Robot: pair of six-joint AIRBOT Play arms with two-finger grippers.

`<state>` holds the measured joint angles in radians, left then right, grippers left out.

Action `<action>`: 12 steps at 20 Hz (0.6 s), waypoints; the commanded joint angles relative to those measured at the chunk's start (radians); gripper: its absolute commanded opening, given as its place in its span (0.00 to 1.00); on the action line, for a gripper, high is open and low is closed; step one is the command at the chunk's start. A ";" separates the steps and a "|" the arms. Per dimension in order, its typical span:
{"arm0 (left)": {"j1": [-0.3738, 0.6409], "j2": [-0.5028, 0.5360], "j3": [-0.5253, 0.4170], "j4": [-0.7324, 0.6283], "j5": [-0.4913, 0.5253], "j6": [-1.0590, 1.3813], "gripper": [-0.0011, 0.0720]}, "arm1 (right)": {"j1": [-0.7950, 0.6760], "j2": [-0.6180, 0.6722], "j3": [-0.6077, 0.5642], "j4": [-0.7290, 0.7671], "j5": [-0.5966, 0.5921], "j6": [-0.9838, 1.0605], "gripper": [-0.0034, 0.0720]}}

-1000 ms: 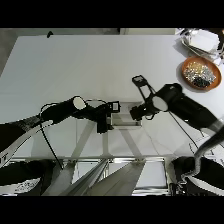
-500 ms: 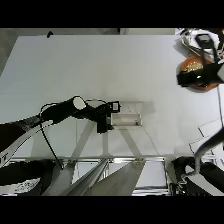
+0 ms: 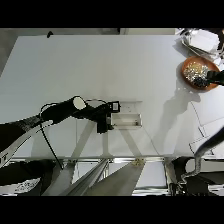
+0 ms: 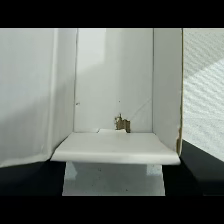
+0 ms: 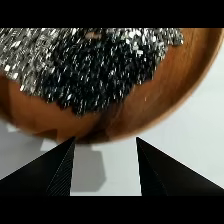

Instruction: Fold the box and place the chain.

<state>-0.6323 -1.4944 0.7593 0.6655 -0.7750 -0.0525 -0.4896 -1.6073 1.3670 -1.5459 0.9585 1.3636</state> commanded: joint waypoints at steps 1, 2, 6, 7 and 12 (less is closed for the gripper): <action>0.001 0.000 0.001 0.000 0.000 0.000 0.45 | -0.022 -0.150 0.096 0.063 -0.005 -0.011 0.56; 0.001 0.000 0.001 0.000 0.000 0.000 0.45 | -0.022 -0.170 0.100 0.071 -0.015 -0.011 0.56; 0.001 0.000 0.001 0.000 0.000 0.000 0.45 | -0.022 -0.207 0.099 0.119 -0.050 -0.007 0.54; 0.001 0.000 0.001 0.000 0.000 0.000 0.45 | -0.022 -0.209 0.099 0.118 -0.056 -0.007 0.51; 0.001 0.000 0.001 0.000 0.000 0.000 0.45 | -0.023 -0.215 0.100 0.119 -0.034 -0.011 0.07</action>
